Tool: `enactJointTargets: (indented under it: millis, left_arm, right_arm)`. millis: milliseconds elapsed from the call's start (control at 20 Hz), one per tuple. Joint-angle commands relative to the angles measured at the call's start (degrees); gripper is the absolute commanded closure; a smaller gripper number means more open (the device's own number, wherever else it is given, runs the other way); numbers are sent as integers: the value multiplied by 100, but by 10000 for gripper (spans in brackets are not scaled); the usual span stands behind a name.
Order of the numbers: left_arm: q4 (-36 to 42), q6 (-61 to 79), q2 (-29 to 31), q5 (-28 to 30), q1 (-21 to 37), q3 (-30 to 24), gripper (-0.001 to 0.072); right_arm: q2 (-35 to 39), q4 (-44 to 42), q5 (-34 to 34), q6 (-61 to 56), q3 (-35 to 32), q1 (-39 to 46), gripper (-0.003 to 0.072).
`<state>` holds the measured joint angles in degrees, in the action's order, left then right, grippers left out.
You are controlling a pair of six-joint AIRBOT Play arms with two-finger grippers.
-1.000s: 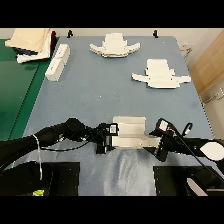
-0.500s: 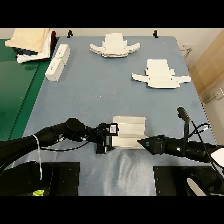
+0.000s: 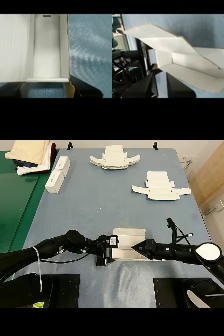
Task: Fold the box.
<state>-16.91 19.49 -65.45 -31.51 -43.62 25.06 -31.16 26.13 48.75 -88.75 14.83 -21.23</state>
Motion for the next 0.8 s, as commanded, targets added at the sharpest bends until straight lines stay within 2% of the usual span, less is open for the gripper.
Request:
enactJointTargets:
  millis: [0,50,250,450,550,750]
  left_arm:
    - [-2,0,-4,-2,2,2,115]
    - [-2,0,-4,-4,2,2,115]
    - [15,0,-4,-2,2,2,116]
    - [15,0,-4,-4,2,2,115]
    - [15,0,-4,-4,2,2,115]
    - [15,0,-4,-4,2,2,116]
  right_arm:
    - [-835,-393,-74,1318,575,-4,504]
    - [-1108,-227,-76,1440,835,-4,544]
    - [-2455,903,20,1434,1740,-4,544]
    - [-3556,1438,26,1582,2107,-7,544]
    - [-3825,1379,26,1827,2135,-7,545]
    - [-3873,1349,7,1978,2142,-7,544]
